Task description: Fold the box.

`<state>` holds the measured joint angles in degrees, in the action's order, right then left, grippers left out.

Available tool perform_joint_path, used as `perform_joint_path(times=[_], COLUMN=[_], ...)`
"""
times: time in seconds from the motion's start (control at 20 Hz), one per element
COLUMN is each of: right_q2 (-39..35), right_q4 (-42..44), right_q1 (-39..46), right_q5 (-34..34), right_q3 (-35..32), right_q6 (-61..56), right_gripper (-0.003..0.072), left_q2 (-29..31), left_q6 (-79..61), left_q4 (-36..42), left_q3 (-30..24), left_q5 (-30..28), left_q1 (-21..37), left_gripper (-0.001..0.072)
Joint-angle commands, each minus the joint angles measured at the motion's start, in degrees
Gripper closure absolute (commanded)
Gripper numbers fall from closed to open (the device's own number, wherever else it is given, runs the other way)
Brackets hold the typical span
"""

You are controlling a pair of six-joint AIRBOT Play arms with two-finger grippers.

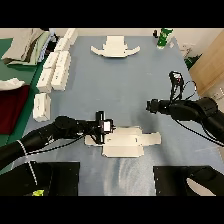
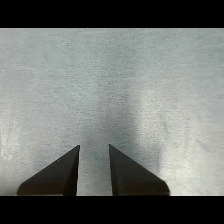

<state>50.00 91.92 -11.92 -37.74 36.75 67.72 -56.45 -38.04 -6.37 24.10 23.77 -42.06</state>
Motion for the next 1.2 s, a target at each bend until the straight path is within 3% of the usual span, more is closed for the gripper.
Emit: perform_joint_path(times=[0.0, 0.2, 0.55, 1.0, 1.15], right_q2=[0.0, 0.0, 0.0, 0.0, 0.0], right_q4=[0.0, 0.0, 0.6, 0.8, 0.8], right_q1=[0.0, 0.0, -0.1, -1.0, -1.0], right_q5=[0.0, 0.3, 0.8, 0.9, 0.9], right_q3=[0.0, 0.0, 0.0, 0.0, 0.0], right_q6=[0.0, 0.0, 0.0, 0.0, 0.0], right_gripper=[0.0409, 0.0409, 0.0409, 0.0409, 0.0409], left_q2=[0.5, 5.4, 7.4, 7.4, 7.4], left_q6=[1.2, -4.8, -3.9, 4.2, 9.4], left_q4=[-0.1, 0.0, 0.9, 2.8, 2.8], left_q3=[-0.1, -0.6, -6.2, -7.8, -7.7], left_q5=[-1.7, -7.8, -20.8, -19.8, -15.5], left_q1=[-0.5, -1.4, -14.2, -16.5, -16.4], left_gripper=[0.0695, 0.0698, 0.0699, 0.0694, 0.0693])
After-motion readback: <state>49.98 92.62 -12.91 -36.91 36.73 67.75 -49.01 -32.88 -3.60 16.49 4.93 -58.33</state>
